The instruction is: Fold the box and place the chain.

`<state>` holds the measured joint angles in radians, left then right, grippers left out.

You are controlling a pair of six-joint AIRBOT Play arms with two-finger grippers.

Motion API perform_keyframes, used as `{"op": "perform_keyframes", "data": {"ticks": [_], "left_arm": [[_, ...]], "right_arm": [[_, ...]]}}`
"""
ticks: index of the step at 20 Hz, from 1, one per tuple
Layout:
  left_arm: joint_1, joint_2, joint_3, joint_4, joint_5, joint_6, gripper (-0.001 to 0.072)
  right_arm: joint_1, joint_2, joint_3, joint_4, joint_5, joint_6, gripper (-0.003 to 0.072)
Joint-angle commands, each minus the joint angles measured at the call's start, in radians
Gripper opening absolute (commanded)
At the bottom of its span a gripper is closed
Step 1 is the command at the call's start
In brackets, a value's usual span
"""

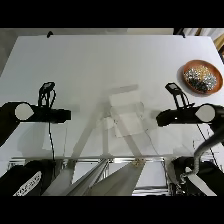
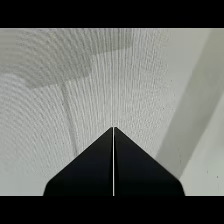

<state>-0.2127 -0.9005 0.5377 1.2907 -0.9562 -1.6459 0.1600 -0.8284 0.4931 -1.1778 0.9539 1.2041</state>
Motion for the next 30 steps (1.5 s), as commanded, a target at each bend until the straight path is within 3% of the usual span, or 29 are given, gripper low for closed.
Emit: {"op": "perform_keyframes", "data": {"ticks": [1, 5, 6, 7, 8, 11, 13, 15, 17, 20, 21, 24, 27, 30], "left_arm": [[-0.001, 0.000, 0.000, 0.001, 0.069, 0.000, 0.0011], [0.000, -0.001, 0.000, 0.000, 0.135, 0.007, 0.0012], [0.000, -0.002, 0.000, -0.001, 0.152, 0.011, 0.0060], [-0.001, -0.004, 0.000, -0.029, 0.163, 0.068, 0.0372], [0.000, -0.011, 0.000, -0.112, 0.169, 0.187, 0.0526], [0.000, -0.066, 0.001, -0.627, 0.160, 0.790, 0.0510], [-0.001, -0.142, 0.001, -0.935, 0.156, 1.065, 0.0510], [-0.001, -0.249, 0.024, -1.085, 0.092, 1.234, 0.0514], [-0.001, -0.376, 0.093, -1.121, -0.018, 1.322, 0.0516], [-0.001, -0.555, 0.243, -1.064, -0.132, 1.327, 0.0543], [-0.001, -0.596, 0.282, -1.039, -0.160, 1.327, 0.0580], [-0.002, -0.657, 0.337, -0.977, -0.238, 1.331, 0.0580], [-0.041, -0.657, 0.336, -0.884, -0.225, 1.332, 0.0580], [-0.129, -0.657, 0.336, -0.866, -0.129, 1.350, 0.0583]], "right_arm": [[0.111, 0.005, -0.031, 0.012, -0.110, 0.031, 0.0016], [0.129, 0.005, -0.031, 0.011, -0.129, 0.076, 0.0017], [0.129, 0.005, -0.031, 0.011, -0.129, 0.080, 0.0017], [0.129, 0.005, -0.031, 0.011, -0.129, 0.082, 0.0017], [0.129, 0.005, -0.031, 0.011, -0.129, 0.082, 0.0017], [0.129, 0.005, -0.031, 0.011, -0.129, 0.082, 0.0017], [0.129, 0.005, -0.031, 0.011, -0.129, 0.082, 0.0017], [0.129, 0.005, -0.031, 0.011, -0.129, 0.082, 0.0017], [0.129, 0.005, -0.031, 0.011, -0.128, 0.082, 0.0017], [0.129, 0.005, -0.031, 0.011, -0.128, 0.082, 0.0017], [0.129, 0.005, -0.031, 0.011, -0.128, 0.082, 0.0017], [0.129, 0.005, -0.031, 0.011, -0.128, 0.082, 0.0017], [0.129, 0.005, -0.031, 0.012, -0.128, 0.082, 0.0017], [0.129, 0.005, -0.031, 0.012, -0.129, 0.082, 0.0017]]}}
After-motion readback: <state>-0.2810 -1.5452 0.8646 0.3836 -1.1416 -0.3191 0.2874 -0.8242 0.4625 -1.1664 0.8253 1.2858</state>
